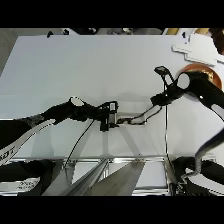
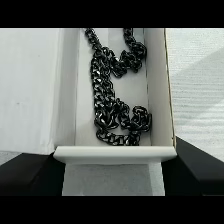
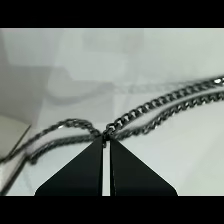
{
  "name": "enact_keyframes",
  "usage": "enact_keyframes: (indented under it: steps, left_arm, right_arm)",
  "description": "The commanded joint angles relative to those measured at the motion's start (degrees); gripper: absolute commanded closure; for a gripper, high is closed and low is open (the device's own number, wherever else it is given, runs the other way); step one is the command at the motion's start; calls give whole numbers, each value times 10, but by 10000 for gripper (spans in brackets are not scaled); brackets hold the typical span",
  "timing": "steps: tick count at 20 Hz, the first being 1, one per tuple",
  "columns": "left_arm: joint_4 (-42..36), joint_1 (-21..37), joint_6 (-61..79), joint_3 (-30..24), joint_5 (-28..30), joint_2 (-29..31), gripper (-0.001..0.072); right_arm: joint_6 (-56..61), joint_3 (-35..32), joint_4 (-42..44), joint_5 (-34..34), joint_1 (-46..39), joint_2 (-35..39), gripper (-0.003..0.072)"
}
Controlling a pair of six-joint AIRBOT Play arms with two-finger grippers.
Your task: Fold the box and place the chain.
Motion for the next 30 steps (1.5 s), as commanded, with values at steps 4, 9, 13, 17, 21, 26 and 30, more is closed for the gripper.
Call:
enact_keyframes:
  steps: [4,9,13,17,21,26,30]
  left_arm:
    - [0,0,0,0,0,0,626]
    - [0,0,0,0,0,0,626]
    - [0,0,0,0,0,0,626]
    - [0,0,0,0,0,0,626]
    - [0,0,0,0,0,0,626]
    - [0,0,0,0,0,0,626]
    - [0,0,0,0,0,0,626]
  right_arm:
    - [-3,-12,45,45,64,151,670]
    - [-7,-13,139,34,118,206,670]
    - [-9,-13,168,3,175,208,669]
    - [-4,-13,168,-43,213,194,669]
    - [0,-16,168,-73,231,159,669]
    - [0,-16,165,-72,231,87,644]
    - [-4,-4,144,-72,217,89,505]
